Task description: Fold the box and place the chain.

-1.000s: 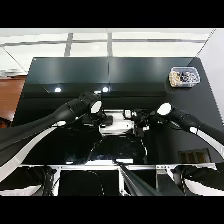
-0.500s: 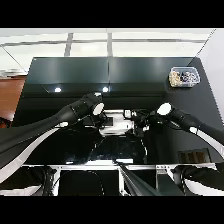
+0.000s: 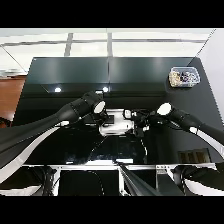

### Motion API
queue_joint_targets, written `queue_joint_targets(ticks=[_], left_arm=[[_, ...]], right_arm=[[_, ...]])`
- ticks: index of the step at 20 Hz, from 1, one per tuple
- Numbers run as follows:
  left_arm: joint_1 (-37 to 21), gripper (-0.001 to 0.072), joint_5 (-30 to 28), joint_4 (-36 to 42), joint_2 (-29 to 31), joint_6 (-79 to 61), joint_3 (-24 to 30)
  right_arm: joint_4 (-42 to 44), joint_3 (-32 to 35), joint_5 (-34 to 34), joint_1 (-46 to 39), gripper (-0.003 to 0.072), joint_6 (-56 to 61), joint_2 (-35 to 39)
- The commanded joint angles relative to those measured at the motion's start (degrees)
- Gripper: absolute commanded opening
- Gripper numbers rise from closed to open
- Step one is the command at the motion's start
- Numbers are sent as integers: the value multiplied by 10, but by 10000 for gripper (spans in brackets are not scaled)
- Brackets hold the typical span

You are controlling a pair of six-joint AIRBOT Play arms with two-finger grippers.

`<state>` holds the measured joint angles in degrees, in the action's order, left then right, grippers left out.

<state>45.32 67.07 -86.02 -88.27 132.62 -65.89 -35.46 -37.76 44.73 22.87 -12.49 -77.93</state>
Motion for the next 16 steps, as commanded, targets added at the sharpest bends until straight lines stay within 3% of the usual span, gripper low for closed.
queue_joint_targets(ticks=[1, 2, 3, 10, 12, 13, 16], left_arm=[[0, 254, 10, -5, -1, 2, -2], [0, 85, 9, -5, -1, 1, -2], [0, 24, 9, -5, -2, 1, -2], [0, 23, 2, -5, -3, 1, -2], [0, 23, -2, -5, -3, 1, -2], [0, 23, -4, -5, -3, 1, -2], [-1, 23, -10, -5, -3, 1, -2]], right_arm=[[-1, 0, 0, 0, 362, 0, 0], [-1, 0, 0, 0, 363, 0, 0], [-1, 0, 0, 0, 362, 0, 0], [-1, 0, -2, 0, 364, 0, 0], [0, 0, -3, 0, 424, 1, 0], [0, -1, -4, 0, 697, 1, 1], [-3, -2, -4, 0, 710, 1, 9]])
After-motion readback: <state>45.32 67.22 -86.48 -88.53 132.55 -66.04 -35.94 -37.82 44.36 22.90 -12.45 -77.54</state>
